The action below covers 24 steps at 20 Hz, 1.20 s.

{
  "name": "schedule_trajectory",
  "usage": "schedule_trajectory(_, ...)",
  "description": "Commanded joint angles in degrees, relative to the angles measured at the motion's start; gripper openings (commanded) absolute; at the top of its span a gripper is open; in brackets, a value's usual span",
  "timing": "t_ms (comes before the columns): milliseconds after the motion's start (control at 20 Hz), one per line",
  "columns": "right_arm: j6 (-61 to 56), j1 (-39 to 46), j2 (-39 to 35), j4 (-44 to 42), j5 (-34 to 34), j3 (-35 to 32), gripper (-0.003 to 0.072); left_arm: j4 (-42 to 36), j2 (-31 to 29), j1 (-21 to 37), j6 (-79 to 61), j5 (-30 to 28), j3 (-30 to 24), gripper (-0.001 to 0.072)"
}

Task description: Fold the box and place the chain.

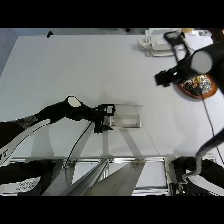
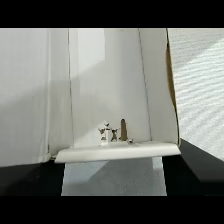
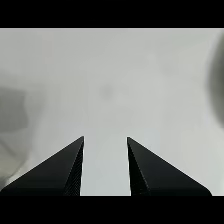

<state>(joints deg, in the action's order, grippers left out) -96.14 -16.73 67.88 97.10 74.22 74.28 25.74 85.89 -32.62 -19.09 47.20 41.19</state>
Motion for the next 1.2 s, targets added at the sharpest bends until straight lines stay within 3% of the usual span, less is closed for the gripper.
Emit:
schedule_trajectory(0, 7.10, 16.20, 4.87, -1.70, -2.27, 5.51, 0.0270, 0.00, 0.00, 0.02, 0.00, -0.02, 0.02, 0.0249)
schedule_trajectory(200, 8.28, 30.10, 14.78, -7.52, -7.32, 5.51, 0.0270, 0.00, 0.00, 0.02, 0.00, -0.02, 0.02, 0.0249)
schedule_trajectory(400, 11.47, 36.20, 23.34, -7.54, -7.41, 5.51, 0.0270, 0.00, 0.00, 0.02, 0.00, -0.02, 0.02, 0.0249)
schedule_trajectory(700, 12.66, 36.92, 27.56, -6.25, -13.09, 5.51, 0.0269, 0.00, 0.00, 0.02, 0.00, -0.02, 0.02, 0.0249)
schedule_trajectory(950, 15.02, 36.92, 28.76, -7.41, -13.60, 5.51, 0.0267, 0.00, 0.00, 0.02, 0.00, -0.02, 0.02, 0.0249)
schedule_trajectory(1150, 17.16, 36.89, 29.27, -7.96, -13.70, 5.51, 0.0193, 0.00, 0.00, 0.02, 0.00, -0.02, 0.02, 0.0249)
